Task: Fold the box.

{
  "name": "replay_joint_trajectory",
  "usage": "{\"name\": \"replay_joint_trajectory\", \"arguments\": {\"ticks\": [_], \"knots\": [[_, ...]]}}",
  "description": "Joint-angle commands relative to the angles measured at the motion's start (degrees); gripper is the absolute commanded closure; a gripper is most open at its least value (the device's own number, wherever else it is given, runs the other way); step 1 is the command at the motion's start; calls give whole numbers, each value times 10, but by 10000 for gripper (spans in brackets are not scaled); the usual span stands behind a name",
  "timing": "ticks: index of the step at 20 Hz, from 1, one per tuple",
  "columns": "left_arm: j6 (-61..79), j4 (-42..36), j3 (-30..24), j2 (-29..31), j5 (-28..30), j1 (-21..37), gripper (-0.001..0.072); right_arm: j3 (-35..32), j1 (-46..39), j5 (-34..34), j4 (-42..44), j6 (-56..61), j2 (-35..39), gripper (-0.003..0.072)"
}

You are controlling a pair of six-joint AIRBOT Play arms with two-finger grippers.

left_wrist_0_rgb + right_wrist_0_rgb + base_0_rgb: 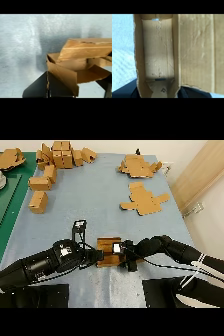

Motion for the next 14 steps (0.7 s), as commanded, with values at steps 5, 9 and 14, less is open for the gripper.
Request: {"name": "replay_joint_trajectory", "arguments": {"ticks": [5,9,14], "knots": [[-10,14,5,-7,39,-3,696,0,0,0,0,0,0,174],[-13,-1,5,-7,37,-3,307,0,1,0,0,0,0,174],[-14,-2,5,-7,37,-3,414,0,1,0,0,0,0,174]]}}
